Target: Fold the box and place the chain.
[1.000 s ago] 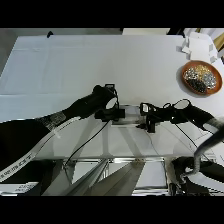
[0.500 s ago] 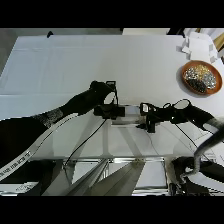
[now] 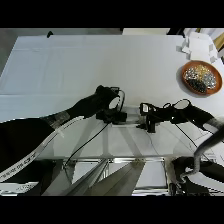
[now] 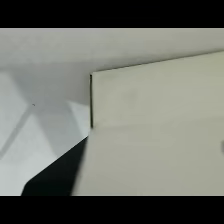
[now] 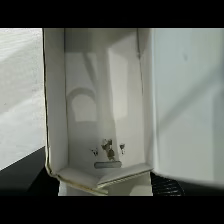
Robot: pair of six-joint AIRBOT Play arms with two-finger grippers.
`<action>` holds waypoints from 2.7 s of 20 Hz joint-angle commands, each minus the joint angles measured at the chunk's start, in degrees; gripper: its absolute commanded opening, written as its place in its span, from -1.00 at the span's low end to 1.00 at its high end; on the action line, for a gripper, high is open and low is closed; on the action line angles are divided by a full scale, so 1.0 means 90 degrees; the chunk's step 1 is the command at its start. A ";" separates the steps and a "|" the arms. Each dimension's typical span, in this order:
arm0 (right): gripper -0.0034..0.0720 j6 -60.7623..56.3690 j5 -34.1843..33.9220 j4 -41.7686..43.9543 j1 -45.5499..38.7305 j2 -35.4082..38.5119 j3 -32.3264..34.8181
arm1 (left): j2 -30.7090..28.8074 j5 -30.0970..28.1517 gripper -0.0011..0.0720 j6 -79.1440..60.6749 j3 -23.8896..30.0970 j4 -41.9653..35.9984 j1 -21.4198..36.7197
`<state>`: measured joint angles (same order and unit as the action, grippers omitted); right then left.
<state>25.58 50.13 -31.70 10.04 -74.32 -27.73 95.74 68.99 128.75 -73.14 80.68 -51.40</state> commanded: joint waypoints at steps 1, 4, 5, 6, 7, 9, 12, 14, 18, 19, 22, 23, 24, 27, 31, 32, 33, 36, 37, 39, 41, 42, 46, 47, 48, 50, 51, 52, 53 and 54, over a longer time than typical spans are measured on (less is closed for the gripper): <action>0.15 -0.0002 0.0002 0.0002 0.0000 0.0005 -0.0005 | 0.0036 0.0002 -0.51 0.0029 0.0000 0.0051 -0.0017; 0.15 -0.0002 0.0002 0.0002 0.0000 0.0005 -0.0005 | 0.0087 0.0017 -0.69 0.0029 0.0000 0.0068 -0.0022; 0.15 -0.0002 0.0000 0.0005 0.0000 0.0005 -0.0005 | 0.0095 0.0012 -0.85 0.0029 0.0000 0.0070 -0.0029; 0.15 -0.0002 0.0002 0.0002 0.0000 0.0005 -0.0005 | 0.0095 0.0005 -0.96 0.0032 0.0000 0.0070 -0.0029; 0.15 -0.0002 0.0002 0.0005 0.0000 0.0005 -0.0005 | 0.0095 0.0015 -0.96 0.0032 0.0000 0.0073 -0.0029; 0.15 -0.0002 0.0002 0.0002 0.0000 0.0005 -0.0005 | 0.0095 0.0017 -0.96 0.0032 0.0000 0.0070 -0.0029; 0.15 -0.0002 0.0000 0.0005 0.0000 0.0005 -0.0005 | 0.0070 0.0024 -0.84 0.0027 0.0000 0.0066 -0.0027; 0.15 -0.0002 0.0002 0.0005 0.0000 0.0005 -0.0005 | 0.0005 0.0024 -0.27 0.0022 0.0000 0.0070 -0.0012; 0.15 -0.0002 0.0002 0.0005 0.0000 0.0005 -0.0005 | -0.0236 0.0032 -0.17 -0.0024 -0.0002 0.0109 0.0049; 0.15 -0.0002 0.0002 0.0005 0.0000 0.0005 -0.0005 | -0.0318 0.0029 -0.17 -0.0112 -0.0002 0.0129 0.0078; 0.15 -0.0002 0.0002 0.0005 0.0000 0.0005 -0.0005 | -0.0670 0.0036 -0.17 -0.0928 -0.0002 0.0134 0.0240; 0.15 -0.0002 0.0000 0.0005 0.0000 0.0005 -0.0005 | -0.0831 0.0085 -0.17 -0.1263 0.0000 0.0134 0.0321; 0.15 -0.0002 0.0002 0.0002 0.0000 0.0005 -0.0005 | -0.0998 0.0129 -0.17 -0.1644 0.0000 0.0138 0.0408; 0.15 -0.0002 0.0000 0.0002 0.0000 0.0005 -0.0005 | -0.1559 0.0095 -0.17 -0.2968 0.0019 0.0219 0.0716; 0.15 -0.0002 0.0002 0.0005 0.0000 0.0005 -0.0005 | -0.2574 -0.0918 0.78 -0.5476 0.0976 0.0454 0.1178; 0.15 -0.0002 0.0002 0.0005 0.0000 0.0005 -0.0005 | -0.2880 -0.1399 0.93 -0.6348 0.1455 0.0359 0.1316; 0.15 -0.0002 0.0000 0.0005 0.0000 0.0005 -0.0005 | -0.3140 -0.1800 0.93 -0.7278 0.1923 0.0165 0.1455; 0.15 -0.0002 0.0000 0.0005 0.0000 0.0005 -0.0005 | -0.3480 -0.2652 0.93 -1.0550 0.3145 -0.1098 0.1892; 0.15 -0.0002 0.0002 0.0005 0.0000 0.0005 -0.0005 | -0.3400 -0.2650 0.93 -1.1846 0.3398 -0.1758 0.2035; 0.15 -0.0002 0.0002 0.0002 0.0000 0.0005 -0.0005 | -0.3055 -0.2392 0.94 -1.3879 0.3563 -0.3130 0.2280; 0.15 -0.0002 0.0002 0.0002 0.0000 0.0005 -0.0005 | -0.2601 -0.2412 0.94 -1.5310 0.3563 -0.4527 0.2467; 0.15 -0.0002 0.0002 0.0005 0.0000 0.0005 -0.0005 | -0.2370 -0.2436 0.94 -1.5883 0.3563 -0.5020 0.2501; 0.15 -0.0002 0.0000 0.0005 0.0000 0.0005 -0.0005 | -0.1518 -0.2426 0.95 -1.6718 0.3560 -0.5770 0.2535; 0.15 -0.0002 0.0002 0.0005 0.0000 0.0005 -0.0005 | -0.1392 -0.2426 0.95 -1.6713 0.3560 -0.5782 0.2535; 0.15 -0.0002 0.0002 0.0005 0.0000 0.0005 -0.0005 | -0.1290 -0.2426 0.95 -1.6713 0.3563 -0.5877 0.2535; 0.15 -0.0002 0.0002 0.0005 0.0000 0.0005 -0.0005 | -0.1173 -0.2429 0.95 -1.6864 0.3560 -0.6144 0.2535; 0.15 -0.0002 0.0000 0.0005 0.0000 0.0005 -0.0005 | -0.1161 -0.2436 0.95 -1.6983 0.3560 -0.6239 0.2535; 0.15 -0.0002 0.0002 0.0002 0.0000 0.0005 -0.0005 | -0.1163 -0.2433 0.95 -1.7075 0.3560 -0.6341 0.2533; 0.15 -0.0002 0.0002 0.0005 0.0000 0.0005 -0.0005 | -0.1161 -0.2431 0.95 -1.7163 0.3560 -0.6424 0.2531; 0.15 -0.0002 0.0000 0.0002 0.0000 0.0005 -0.0005 | -0.1161 -0.2448 0.95 -1.7163 0.3560 -0.6462 0.2528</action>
<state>25.56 50.13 -31.66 10.04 -74.32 -27.75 84.53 47.03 -22.70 -41.12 25.85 -28.67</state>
